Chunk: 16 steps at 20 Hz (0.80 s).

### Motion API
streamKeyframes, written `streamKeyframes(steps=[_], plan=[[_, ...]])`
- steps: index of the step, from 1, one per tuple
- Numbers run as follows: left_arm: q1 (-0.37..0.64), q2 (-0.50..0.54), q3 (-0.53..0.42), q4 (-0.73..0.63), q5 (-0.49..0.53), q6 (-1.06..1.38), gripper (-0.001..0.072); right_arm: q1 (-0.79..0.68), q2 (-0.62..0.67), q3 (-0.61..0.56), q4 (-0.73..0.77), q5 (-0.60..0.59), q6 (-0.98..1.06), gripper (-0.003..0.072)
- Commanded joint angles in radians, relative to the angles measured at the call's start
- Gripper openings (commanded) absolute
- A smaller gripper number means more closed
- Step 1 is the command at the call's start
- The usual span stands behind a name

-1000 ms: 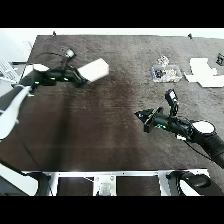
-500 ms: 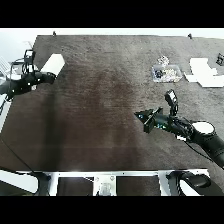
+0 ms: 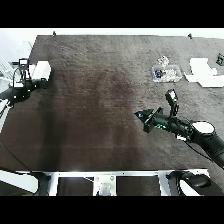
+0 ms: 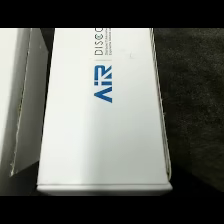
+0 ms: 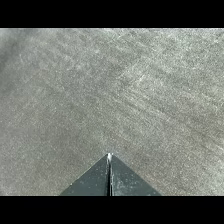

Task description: Fold the box and place the chain.

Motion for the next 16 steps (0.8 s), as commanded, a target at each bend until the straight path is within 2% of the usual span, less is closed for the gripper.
streamKeyframes(steps=[1, 2, 5, 6, 9, 13, 14, 16], plan=[[0.000, 0.000, -0.005, 0.002, 0.016, 0.000, 0.0418, 0.000, 0.000, 0.000, 0.012, 0.001, 0.000, 0.0011], [0.000, 0.000, -0.005, 0.001, 0.021, -0.002, 0.0711, 0.000, 0.001, 0.000, 0.012, 0.001, 0.000, 0.0011], [0.000, 0.000, -0.005, 0.005, 0.013, 0.001, 0.0720, 0.000, 0.000, 0.000, 0.030, 0.001, 0.000, 0.0031], [0.000, 0.000, -0.005, 0.019, 0.001, 0.001, 0.0720, 0.000, 0.001, 0.001, 0.030, 0.001, 0.000, 0.0137], [0.000, 0.030, -0.005, 0.132, -0.076, 0.001, 0.0720, 0.000, 0.001, 0.001, 0.029, 0.001, 0.000, 0.0165], [0.006, 0.150, -0.005, 0.239, -0.137, -0.004, 0.0720, 0.000, 0.001, 0.001, 0.029, 0.001, 0.000, 0.0477], [0.017, 0.189, -0.006, 0.244, -0.169, -0.008, 0.0720, 0.000, 0.001, 0.002, 0.029, 0.000, -0.001, 0.0525], [0.057, 0.254, -0.007, 0.255, -0.260, -0.068, 0.0720, 0.000, 0.001, 0.002, 0.029, 0.000, 0.000, 0.0531]])
